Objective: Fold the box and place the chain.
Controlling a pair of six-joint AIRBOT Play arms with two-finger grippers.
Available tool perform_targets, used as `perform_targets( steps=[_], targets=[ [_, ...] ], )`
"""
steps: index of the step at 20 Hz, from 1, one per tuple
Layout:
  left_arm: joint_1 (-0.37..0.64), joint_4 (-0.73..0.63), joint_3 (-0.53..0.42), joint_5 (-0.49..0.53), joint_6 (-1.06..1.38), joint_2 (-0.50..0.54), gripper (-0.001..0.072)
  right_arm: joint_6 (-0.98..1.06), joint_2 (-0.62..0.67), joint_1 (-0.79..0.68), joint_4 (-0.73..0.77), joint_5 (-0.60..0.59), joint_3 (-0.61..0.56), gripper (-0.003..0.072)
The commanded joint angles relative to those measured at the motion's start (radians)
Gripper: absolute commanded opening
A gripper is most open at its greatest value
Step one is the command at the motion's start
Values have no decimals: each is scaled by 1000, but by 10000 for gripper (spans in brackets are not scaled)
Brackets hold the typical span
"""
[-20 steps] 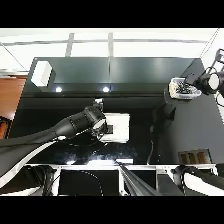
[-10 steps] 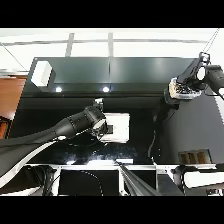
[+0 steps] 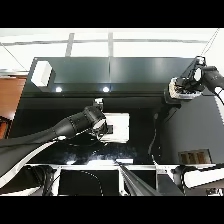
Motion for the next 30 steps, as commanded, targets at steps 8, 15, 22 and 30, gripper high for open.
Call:
perform_targets(
  steps=[8, 15, 22, 30],
  targets=[
    [0, 0, 0, -2, 0, -1, 31, -76, 111, 0, -17, 160, 93, 15],
    [0, 0, 0, -2, 0, -1, 30, -192, 386, -1, 12, 160, 98, 11],
    [1, 1, 0, -2, 0, -1, 30, -336, 545, 0, 231, 260, 175, 12],
    [1, 1, 0, -3, 0, -1, 30, -492, 708, 0, 520, 325, 176, 12]
  ],
)
